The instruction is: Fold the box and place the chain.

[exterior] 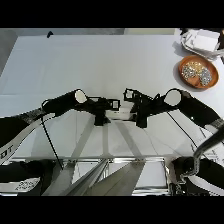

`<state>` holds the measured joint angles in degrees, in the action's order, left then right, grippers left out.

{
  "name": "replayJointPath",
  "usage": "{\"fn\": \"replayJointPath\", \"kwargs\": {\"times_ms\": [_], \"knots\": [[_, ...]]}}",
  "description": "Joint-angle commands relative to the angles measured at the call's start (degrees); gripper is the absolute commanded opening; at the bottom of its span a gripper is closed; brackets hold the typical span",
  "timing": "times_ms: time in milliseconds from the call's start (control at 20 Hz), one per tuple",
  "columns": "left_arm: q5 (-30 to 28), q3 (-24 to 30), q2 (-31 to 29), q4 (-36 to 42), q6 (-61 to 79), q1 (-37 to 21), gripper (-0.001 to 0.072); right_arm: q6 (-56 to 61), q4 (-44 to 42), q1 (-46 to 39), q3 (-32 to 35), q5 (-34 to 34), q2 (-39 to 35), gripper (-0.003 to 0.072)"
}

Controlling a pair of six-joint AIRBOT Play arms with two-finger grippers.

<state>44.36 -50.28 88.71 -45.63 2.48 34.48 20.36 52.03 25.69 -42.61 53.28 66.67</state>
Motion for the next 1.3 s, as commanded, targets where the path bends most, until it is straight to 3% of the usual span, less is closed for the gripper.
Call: {"fn": "replayJointPath", "kwargs": {"times_ms": [0,100,350,400,450,500,800,1250], "knots": [[0.04,-0.07,0.04,0.13,-0.17,0.02,0.0207,-3.98,-5.40,0.17,-0.09,-0.13,-1.57,0.0422],[0.04,-0.07,0.04,0.13,-0.17,0.02,0.0207,-3.93,-5.33,0.17,-0.07,0.17,-1.68,0.0474],[0.04,-0.07,0.04,0.13,-0.20,0.02,0.0207,-3.96,-6.67,0.11,-0.09,0.11,-1.68,0.0454],[0.04,-0.07,0.04,0.11,-0.17,0.02,0.0207,-4.17,-8.55,0.13,-0.09,-0.13,-1.68,0.0339],[0.02,-0.07,0.04,0.13,-0.17,0.02,0.0207,-6.03,-11.34,0.11,-0.07,-0.35,-1.68,0.0145],[0.02,-0.07,0.04,0.13,-0.17,0.02,0.0207,-6.97,-13.70,0.11,-0.02,-0.79,-1.53,0.0009],[0.04,-0.07,0.04,0.13,-0.17,0.02,0.0207,-18.36,-32.35,-0.46,6.73,-9.35,3.28,0.0009],[0.04,-0.07,0.04,0.13,-0.17,0.02,0.0207,-20.20,-29.83,-0.46,10.80,-8.00,5.60,0.0008]]}}
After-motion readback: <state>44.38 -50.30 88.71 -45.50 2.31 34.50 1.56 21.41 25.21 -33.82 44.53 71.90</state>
